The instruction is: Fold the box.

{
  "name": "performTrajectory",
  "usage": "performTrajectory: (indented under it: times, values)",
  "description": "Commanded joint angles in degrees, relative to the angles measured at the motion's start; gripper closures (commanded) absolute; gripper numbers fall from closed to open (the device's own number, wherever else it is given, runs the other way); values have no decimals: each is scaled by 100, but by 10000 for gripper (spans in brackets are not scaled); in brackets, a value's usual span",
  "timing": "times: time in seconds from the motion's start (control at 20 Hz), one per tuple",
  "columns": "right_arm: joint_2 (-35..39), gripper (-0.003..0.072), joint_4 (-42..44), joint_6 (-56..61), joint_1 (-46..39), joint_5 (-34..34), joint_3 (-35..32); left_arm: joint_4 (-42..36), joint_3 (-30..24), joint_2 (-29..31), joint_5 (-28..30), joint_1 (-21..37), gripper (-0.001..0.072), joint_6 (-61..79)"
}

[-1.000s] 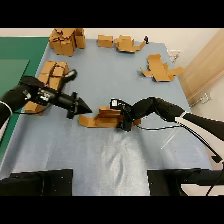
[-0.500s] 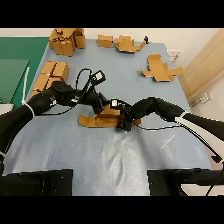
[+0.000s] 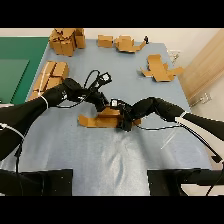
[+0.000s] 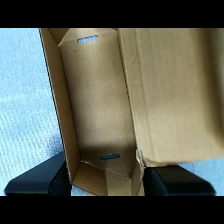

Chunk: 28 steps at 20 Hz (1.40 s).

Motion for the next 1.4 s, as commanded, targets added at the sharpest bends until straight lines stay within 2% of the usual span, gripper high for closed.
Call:
performTrajectory:
  times: [0.0,0.1,0.4,0.55,0.6,0.65,0.8,0.85,0.9,1.05,1.15,1.35]
  values:
    - [-4,188,-4,2,-2,0,-2,568,83,-146,50,2,694,-315]
    - [-4,188,-4,2,-2,-2,-2,625,170,-149,411,7,694,-356]
    - [-7,188,-7,2,-2,-7,-2,754,542,-76,756,13,695,-254]
    - [-7,188,-48,2,-2,4,-2,734,791,535,756,315,695,-457]
    - [-7,188,-50,2,-2,4,-2,680,822,828,461,479,695,-511]
    - [-7,188,-48,2,-2,2,-2,647,824,1152,-170,680,695,-494]
    - [-7,188,-46,2,-2,22,-2,472,787,1711,-2887,1241,696,-520]
    - [-11,188,-46,2,-2,48,-2,295,728,1720,-3552,1340,696,-520]
    - [-11,188,-46,2,-2,61,-2,184,599,1707,-3919,1357,696,-514]
    - [-11,188,-44,2,-2,61,-2,179,149,1499,-3657,1084,696,-378]
    - [-11,188,-44,2,-2,59,-2,120,13,1113,-3342,767,695,-374]
    - [-11,189,-44,2,-2,57,-2,-129,68,444,-1587,186,695,-236]
